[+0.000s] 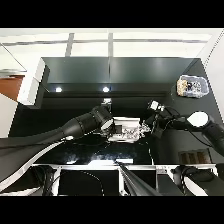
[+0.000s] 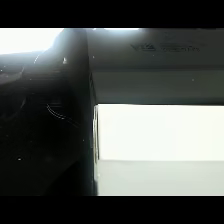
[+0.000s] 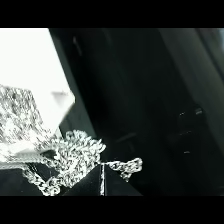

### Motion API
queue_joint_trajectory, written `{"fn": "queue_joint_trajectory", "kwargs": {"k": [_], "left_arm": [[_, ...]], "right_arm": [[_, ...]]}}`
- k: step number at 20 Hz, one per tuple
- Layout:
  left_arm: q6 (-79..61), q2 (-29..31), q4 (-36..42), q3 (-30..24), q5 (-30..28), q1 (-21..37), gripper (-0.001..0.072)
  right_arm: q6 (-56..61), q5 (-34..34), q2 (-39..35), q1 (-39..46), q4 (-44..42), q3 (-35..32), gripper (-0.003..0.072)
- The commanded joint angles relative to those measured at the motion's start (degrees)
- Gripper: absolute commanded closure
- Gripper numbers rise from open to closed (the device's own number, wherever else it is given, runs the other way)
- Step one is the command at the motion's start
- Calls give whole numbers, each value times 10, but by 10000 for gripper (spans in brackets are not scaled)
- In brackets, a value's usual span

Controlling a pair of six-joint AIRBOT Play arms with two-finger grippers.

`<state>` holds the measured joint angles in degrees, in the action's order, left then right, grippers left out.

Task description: Fold the box and place the chain.

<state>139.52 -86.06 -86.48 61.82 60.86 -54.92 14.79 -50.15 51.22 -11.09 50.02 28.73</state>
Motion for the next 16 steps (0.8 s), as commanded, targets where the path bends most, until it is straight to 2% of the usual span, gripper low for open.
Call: {"fn": "queue_joint_trajectory", "kwargs": {"k": [1, 3, 4, 5, 6, 7, 10, 16], "left_arm": [[0, 0, 0, 0, 6, 0, 676], [0, 0, 0, 0, 7, 0, 676], [0, 0, 0, 0, 7, 0, 676], [0, 0, 0, 0, 7, 0, 676], [0, 0, 0, 0, 7, 0, 676], [0, 0, 0, 0, 7, 0, 676], [0, 0, 0, 0, 7, 0, 676], [0, 0, 0, 0, 8, 0, 676]], "right_arm": [[76, -61, -56, 0, 24, 35, 645], [78, -66, -55, 0, 44, 28, 645], [78, -60, -49, 0, 55, 16, 574], [78, -41, -45, 0, 67, -3, 275], [78, -9, -41, 0, 79, -29, 61], [68, 22, -41, 0, 91, -56, -16], [-3, 74, -37, 0, 93, -107, -14], [-117, 135, 19, 0, 12, -114, -14]]}}
